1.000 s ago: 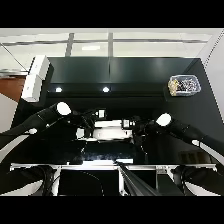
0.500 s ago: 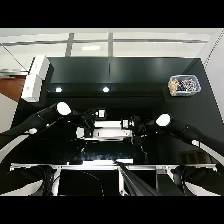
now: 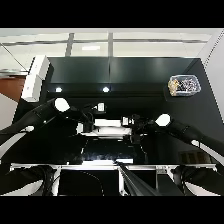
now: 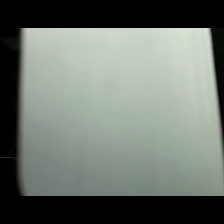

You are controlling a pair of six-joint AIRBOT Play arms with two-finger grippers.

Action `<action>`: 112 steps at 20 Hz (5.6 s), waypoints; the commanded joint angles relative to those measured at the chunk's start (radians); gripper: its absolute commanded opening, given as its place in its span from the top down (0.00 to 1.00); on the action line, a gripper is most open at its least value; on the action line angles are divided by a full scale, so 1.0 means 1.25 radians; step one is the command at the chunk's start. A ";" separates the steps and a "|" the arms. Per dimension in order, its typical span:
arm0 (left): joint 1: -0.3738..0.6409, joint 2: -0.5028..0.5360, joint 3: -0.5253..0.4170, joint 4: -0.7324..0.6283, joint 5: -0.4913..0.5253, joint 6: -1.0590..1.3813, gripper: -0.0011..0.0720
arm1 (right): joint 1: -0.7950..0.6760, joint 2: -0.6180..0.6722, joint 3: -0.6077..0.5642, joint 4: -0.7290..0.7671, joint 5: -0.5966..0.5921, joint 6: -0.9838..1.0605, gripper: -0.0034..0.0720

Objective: Fold the box and place the chain.

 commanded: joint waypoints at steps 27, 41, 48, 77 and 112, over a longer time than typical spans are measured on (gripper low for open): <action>0.038 0.116 -0.133 -0.504 0.126 -0.253 0.95 | 0.001 0.000 -0.001 0.000 -0.002 0.002 0.25; 0.033 0.020 -0.085 -0.363 0.136 -0.254 0.95 | 0.001 0.000 -0.001 0.000 -0.002 0.002 0.25; 0.226 0.158 -0.026 -0.112 -0.133 -0.425 0.77 | 0.001 0.000 0.000 0.000 -0.002 0.002 0.25; 0.010 0.042 -0.102 -0.140 -0.005 0.151 0.61 | 0.001 0.000 -0.001 0.000 -0.002 0.002 0.25; 0.022 0.035 -0.073 -0.171 -0.085 0.050 0.95 | 0.001 0.000 -0.001 0.000 -0.002 0.002 0.25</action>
